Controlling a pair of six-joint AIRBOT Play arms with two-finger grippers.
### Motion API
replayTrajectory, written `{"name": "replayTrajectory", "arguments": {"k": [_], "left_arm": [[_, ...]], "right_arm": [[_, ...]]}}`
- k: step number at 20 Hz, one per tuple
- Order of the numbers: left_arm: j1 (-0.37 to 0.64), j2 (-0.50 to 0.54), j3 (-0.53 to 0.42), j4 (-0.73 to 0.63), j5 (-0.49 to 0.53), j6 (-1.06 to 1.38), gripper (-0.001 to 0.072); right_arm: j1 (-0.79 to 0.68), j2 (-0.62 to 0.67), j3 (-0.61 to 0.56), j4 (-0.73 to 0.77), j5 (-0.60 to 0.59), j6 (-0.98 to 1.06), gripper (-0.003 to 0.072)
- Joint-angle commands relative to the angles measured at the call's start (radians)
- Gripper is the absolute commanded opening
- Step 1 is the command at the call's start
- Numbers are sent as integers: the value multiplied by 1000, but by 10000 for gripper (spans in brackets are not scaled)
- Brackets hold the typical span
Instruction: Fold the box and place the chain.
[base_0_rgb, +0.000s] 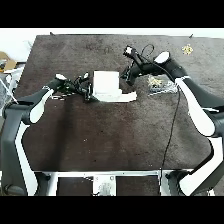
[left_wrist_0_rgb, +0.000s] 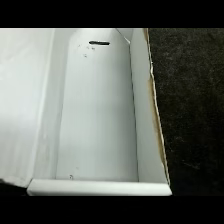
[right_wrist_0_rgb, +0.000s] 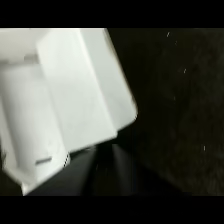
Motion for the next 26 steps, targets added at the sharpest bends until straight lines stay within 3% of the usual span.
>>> {"name": "replayTrajectory", "arguments": {"k": [1,3,4,6,11,15,16,17,18,19,26], "left_arm": [[0,0,0,0,0,0,343],[0,0,0,0,0,0,343],[0,0,0,0,1,0,343],[0,0,0,0,0,0,344],[0,0,0,0,0,0,344],[0,0,0,0,0,0,344],[0,0,0,0,0,0,344],[0,0,0,0,0,0,343],[0,0,0,0,0,0,343],[0,0,0,0,0,0,344],[0,0,0,0,0,0,343]], "right_arm": [[5,58,0,-244,131,89,477],[6,41,-30,-242,129,-16,522],[9,27,-52,-234,94,-66,683],[16,0,-87,-227,32,-101,682],[48,-71,-90,-152,10,-150,671],[68,-80,-90,-130,6,-150,594],[70,-80,-90,-114,7,-150,499],[70,-80,-90,-95,7,-150,493],[70,-82,-90,-86,6,-150,332],[70,-82,-90,-81,8,-150,271],[84,-126,-90,51,5,-169,257]]}}
